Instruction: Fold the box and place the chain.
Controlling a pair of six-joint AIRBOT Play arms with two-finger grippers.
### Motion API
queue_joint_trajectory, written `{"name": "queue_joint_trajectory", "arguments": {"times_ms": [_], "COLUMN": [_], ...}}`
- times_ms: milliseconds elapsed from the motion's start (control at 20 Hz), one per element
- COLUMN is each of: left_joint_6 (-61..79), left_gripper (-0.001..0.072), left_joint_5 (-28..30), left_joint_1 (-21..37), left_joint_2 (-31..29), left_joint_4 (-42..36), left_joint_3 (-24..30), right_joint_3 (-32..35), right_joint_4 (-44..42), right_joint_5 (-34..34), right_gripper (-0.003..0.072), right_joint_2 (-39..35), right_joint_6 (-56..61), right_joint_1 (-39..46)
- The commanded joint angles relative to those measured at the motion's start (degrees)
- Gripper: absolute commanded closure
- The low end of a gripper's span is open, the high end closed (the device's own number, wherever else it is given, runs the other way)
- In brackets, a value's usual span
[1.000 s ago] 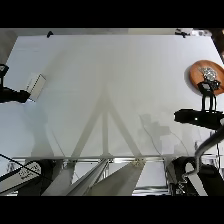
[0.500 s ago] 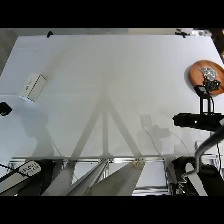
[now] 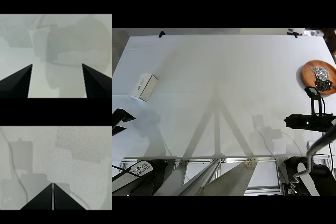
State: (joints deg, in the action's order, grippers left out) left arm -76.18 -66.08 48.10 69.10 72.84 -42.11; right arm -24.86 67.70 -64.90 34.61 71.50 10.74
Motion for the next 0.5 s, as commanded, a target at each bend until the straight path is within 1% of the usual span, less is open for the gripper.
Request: {"name": "queue_joint_trajectory", "arguments": {"times_ms": [0, 150, 450], "left_joint_6": [-0.8, -0.8, -0.8], "left_gripper": [0.0013, 0.0013, 0.0013], "left_joint_5": [-1.9, -1.9, -1.9], "left_joint_1": [-0.2, -0.2, -0.2], "left_joint_2": [0.0, 0.0, 0.0], "left_joint_4": [-0.4, -0.3, -0.3], "left_joint_3": [0.7, 0.7, 0.7], "right_joint_3": [-0.1, -0.1, -0.1], "right_joint_4": [0.0, 0.0, 0.0], "right_joint_5": [-0.6, -2.1, -2.1], "right_gripper": [0.0678, 0.0678, 0.0678], "right_joint_2": [0.0, 0.0, 0.0], "right_joint_6": [0.0, 0.0, 0.0], "right_joint_1": [0.0, 0.0, 0.0]}}
